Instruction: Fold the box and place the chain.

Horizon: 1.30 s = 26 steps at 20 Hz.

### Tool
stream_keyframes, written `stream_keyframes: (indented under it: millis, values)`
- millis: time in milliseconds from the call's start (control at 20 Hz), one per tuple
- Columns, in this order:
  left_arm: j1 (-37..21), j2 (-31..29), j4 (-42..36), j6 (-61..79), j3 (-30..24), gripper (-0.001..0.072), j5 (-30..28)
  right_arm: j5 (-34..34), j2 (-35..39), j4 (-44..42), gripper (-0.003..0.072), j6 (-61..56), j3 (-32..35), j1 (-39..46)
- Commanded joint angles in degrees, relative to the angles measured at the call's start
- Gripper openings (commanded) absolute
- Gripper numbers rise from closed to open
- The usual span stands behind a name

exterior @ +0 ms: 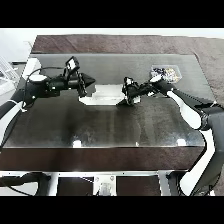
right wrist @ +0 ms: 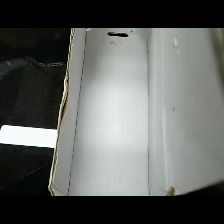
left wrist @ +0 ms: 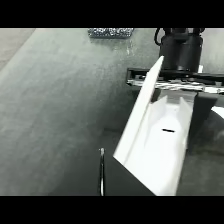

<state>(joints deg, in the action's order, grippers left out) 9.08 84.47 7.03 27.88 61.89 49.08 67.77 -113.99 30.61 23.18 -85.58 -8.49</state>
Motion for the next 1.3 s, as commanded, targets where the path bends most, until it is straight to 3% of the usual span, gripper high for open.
stream_keyframes:
  millis: [0, 200, 400, 700, 900, 1250]
  values:
    - [0.28, -0.76, 0.48, -1.38, -2.08, 0.0014, 5.31, 0.0, -0.02, 0.0, 0.0587, 0.0, -0.04, 0.0]
    - [0.28, 1.11, 1.4, -2.99, -2.01, 0.0015, 13.33, 0.0, -0.02, 0.0, 0.0587, 0.0, -0.04, 0.0]
    - [0.28, 6.01, 0.11, -3.76, 0.55, 0.0015, 9.57, 0.0, -0.02, -0.02, 0.0587, 0.0, -0.04, 0.0]
    - [0.28, 17.4, 3.19, -8.7, 14.03, 0.0015, 8.57, 0.0, -0.02, -0.02, 0.0586, 0.0, -0.04, 0.0]
    - [0.28, 21.86, 6.75, -11.65, 20.9, 0.0016, 8.39, 0.0, -0.02, 0.0, 0.0587, 0.0, -0.04, 0.0]
    - [0.28, 24.41, 9.31, -12.87, 21.73, 0.0016, 4.96, 0.0, -0.02, 0.0, 0.0587, 0.0, -0.04, 0.0]
